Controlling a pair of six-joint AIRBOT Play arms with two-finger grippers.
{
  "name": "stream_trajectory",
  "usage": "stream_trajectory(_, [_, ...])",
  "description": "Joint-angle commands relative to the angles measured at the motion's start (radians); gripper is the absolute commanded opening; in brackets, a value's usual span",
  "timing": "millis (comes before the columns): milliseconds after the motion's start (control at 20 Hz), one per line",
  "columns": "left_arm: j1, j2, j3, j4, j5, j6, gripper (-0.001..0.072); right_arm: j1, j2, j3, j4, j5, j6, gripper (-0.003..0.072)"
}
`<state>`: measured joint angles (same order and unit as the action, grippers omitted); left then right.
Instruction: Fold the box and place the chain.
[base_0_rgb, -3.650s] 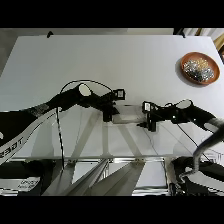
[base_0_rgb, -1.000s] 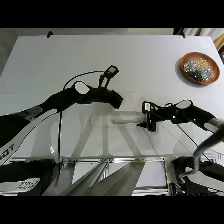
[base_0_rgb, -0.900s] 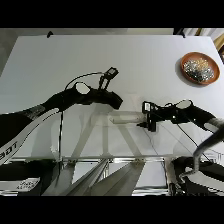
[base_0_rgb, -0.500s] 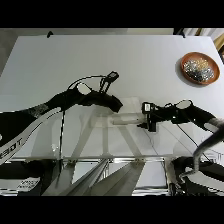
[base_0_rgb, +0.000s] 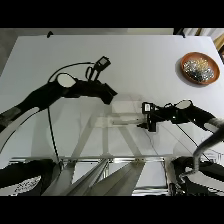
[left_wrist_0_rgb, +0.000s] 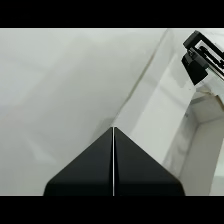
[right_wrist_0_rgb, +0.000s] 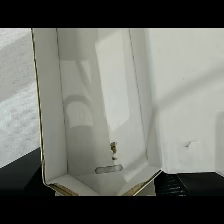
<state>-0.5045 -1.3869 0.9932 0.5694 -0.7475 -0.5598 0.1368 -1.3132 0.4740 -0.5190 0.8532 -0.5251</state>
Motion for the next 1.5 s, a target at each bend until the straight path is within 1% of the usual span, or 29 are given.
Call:
stream_trajectory(0, [0.064, 0.124, 0.000, 0.269, -0.141, 0.035, 0.0004, -0.001, 0.000, 0.001, 0.001, 0.000, 0.000, 0.0471])
stream_trajectory(50, [0.070, 0.143, 0.000, 0.365, -0.230, 0.073, 0.0004, -0.001, 0.000, 0.001, 0.001, 0.000, 0.000, 0.0471])
stream_trajectory(100, [0.070, 0.148, 0.000, 0.430, -0.319, 0.104, 0.0005, -0.001, 0.000, 0.001, 0.000, 0.000, 0.000, 0.0471])
stream_trajectory(150, [0.068, 0.142, 0.000, 0.463, -0.420, 0.146, 0.0005, -0.001, 0.000, 0.001, 0.001, 0.000, 0.000, 0.0471])
stream_trajectory(200, [0.066, 0.132, 0.000, 0.464, -0.504, 0.186, 0.0004, -0.001, 0.000, 0.001, 0.001, 0.000, 0.000, 0.0471])
stream_trajectory(250, [0.060, 0.119, -0.001, 0.460, -0.561, 0.210, 0.0004, -0.001, 0.000, 0.001, 0.000, 0.000, 0.000, 0.0471])
stream_trajectory(300, [0.047, 0.108, -0.006, 0.460, -0.567, 0.225, 0.0004, -0.001, 0.000, 0.001, 0.001, 0.000, 0.000, 0.0471])
stream_trajectory(400, [0.014, 0.079, -0.017, 0.455, -0.525, 0.250, 0.0005, -0.001, 0.000, 0.001, 0.001, 0.000, 0.000, 0.0471])
stream_trajectory(450, [-0.005, 0.063, -0.022, 0.455, -0.493, 0.249, 0.0018, -0.001, 0.000, 0.001, 0.001, 0.000, 0.000, 0.0471])
stream_trajectory(500, [-0.026, 0.045, -0.027, 0.457, -0.452, 0.250, 0.0059, -0.001, 0.000, 0.001, 0.001, 0.000, 0.000, 0.0471])
stream_trajectory(550, [-0.041, 0.028, -0.029, 0.456, -0.412, 0.250, 0.0146, -0.001, 0.000, 0.001, 0.001, 0.000, 0.000, 0.0471])
stream_trajectory(600, [-0.051, 0.011, -0.029, 0.456, -0.372, 0.250, 0.0264, -0.001, 0.000, 0.001, 0.001, 0.000, 0.000, 0.0471])
stream_trajectory(650, [-0.057, -0.005, -0.029, 0.456, -0.334, 0.250, 0.0300, -0.001, 0.000, 0.001, 0.001, 0.000, 0.000, 0.0471])
stream_trajectory(750, [-0.058, -0.034, -0.029, 0.458, -0.306, 0.250, 0.0300, -0.001, 0.000, 0.001, 0.001, 0.000, 0.000, 0.0471])
stream_trajectory(850, [-0.058, -0.053, -0.029, 0.468, -0.300, 0.255, 0.0271, -0.001, 0.000, 0.001, 0.001, 0.000, 0.000, 0.0471])
stream_trajectory(1100, [-0.072, -0.066, -0.029, 0.460, -0.287, 0.492, 0.0271, -0.001, 0.000, 0.001, 0.001, 0.000, 0.000, 0.0471])
stream_trajectory(1250, [-0.072, -0.071, -0.029, 0.455, -0.248, 0.488, 0.0270, -0.001, 0.000, 0.001, 0.001, 0.000, 0.000, 0.0471])
stream_trajectory(1350, [-0.072, -0.075, -0.029, 0.421, -0.244, 0.488, 0.0270, -0.001, 0.000, 0.001, 0.001, 0.000, 0.000, 0.0471])
stream_trajectory(1450, [-0.083, -0.080, -0.029, 0.348, -0.242, 0.485, 0.0270, -0.001, 0.000, 0.001, 0.001, 0.000, 0.000, 0.0471])
